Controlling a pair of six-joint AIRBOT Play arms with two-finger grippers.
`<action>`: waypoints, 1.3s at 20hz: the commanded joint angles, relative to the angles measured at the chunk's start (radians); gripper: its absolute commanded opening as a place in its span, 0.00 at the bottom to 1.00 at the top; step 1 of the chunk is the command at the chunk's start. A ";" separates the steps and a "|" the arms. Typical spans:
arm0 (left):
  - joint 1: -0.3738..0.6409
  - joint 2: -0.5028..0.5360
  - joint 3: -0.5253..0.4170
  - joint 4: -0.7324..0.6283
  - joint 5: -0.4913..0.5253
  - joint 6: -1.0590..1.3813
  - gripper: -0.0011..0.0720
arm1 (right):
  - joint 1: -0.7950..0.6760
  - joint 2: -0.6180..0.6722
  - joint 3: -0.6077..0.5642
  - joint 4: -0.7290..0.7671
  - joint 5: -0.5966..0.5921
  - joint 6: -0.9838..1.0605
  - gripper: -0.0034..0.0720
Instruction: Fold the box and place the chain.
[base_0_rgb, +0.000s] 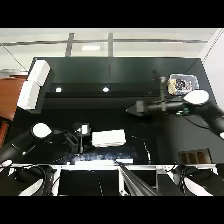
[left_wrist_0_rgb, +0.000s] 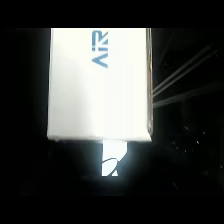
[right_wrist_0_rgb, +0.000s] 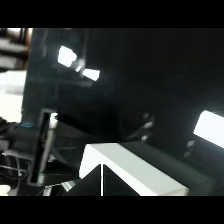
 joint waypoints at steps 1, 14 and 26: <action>0.005 0.132 0.016 0.165 -0.069 -0.199 1.00 | -0.155 0.095 0.004 -0.032 0.079 0.000 0.08; -0.167 -0.023 0.245 0.113 -0.037 -0.462 1.00 | -0.199 0.108 0.003 -0.092 0.078 0.000 0.08; -0.370 -0.192 0.326 0.127 0.123 -0.464 1.00 | -0.199 0.108 0.003 -0.136 0.089 -0.001 0.08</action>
